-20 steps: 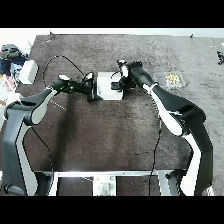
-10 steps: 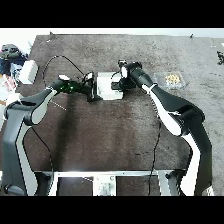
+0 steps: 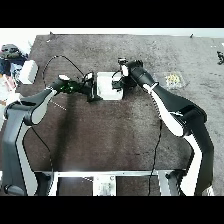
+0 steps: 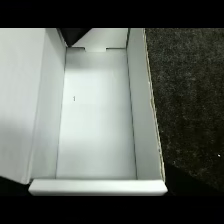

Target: Fold the box and place the chain.

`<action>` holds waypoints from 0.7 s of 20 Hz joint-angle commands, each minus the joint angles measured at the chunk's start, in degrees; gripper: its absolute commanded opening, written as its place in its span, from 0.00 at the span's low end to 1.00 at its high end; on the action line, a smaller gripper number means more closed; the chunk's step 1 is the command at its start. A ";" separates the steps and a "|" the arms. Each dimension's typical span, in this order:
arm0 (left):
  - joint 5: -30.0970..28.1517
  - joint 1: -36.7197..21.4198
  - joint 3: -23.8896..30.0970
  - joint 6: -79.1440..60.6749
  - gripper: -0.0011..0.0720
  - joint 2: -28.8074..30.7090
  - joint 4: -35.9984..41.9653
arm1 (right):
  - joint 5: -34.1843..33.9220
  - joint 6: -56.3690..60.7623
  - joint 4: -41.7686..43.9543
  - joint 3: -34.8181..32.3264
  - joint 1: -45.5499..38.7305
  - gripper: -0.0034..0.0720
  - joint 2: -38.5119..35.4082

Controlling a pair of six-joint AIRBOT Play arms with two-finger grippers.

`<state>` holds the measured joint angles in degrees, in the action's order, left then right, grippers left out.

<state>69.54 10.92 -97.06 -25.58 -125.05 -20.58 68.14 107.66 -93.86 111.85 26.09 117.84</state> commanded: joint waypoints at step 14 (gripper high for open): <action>-0.09 -0.02 -0.02 0.04 0.25 -0.02 0.02 | -2.19 -22.64 -0.37 0.15 -20.76 0.49 -20.00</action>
<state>69.56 10.94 -97.06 -25.56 -125.05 -20.56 67.02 88.62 -93.32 111.98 12.51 100.53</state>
